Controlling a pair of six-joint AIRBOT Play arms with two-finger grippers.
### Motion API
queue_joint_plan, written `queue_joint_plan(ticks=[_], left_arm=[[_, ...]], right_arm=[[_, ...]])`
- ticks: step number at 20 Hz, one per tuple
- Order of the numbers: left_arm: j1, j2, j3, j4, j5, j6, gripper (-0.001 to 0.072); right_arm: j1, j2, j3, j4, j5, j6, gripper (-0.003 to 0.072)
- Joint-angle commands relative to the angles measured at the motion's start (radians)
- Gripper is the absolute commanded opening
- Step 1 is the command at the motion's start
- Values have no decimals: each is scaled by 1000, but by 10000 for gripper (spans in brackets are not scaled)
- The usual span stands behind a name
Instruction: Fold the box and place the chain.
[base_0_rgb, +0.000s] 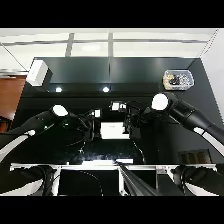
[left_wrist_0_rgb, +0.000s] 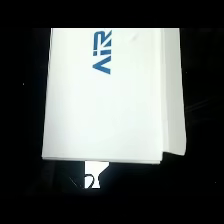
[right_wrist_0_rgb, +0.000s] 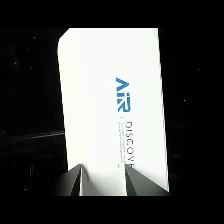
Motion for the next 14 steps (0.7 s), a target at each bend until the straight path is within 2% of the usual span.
queue_joint_plan(ticks=[1,2,3,10,11,13,14], left_arm=[[0,1,1,0,0,0,334],[0,1,1,0,0,0,334],[0,1,1,0,0,0,334],[0,1,1,0,0,0,334],[0,1,1,0,0,0,334],[0,1,1,0,0,0,334],[0,1,1,0,0,0,334]], right_arm=[[0,9,-6,0,-39,3,308],[-1,15,-6,-1,-37,5,352],[-2,22,-6,-1,-38,15,458],[-1,36,-7,-12,-66,14,456],[0,36,-7,-30,-77,14,433],[0,36,-7,-45,-79,14,274],[0,36,-7,-45,-78,14,263]])
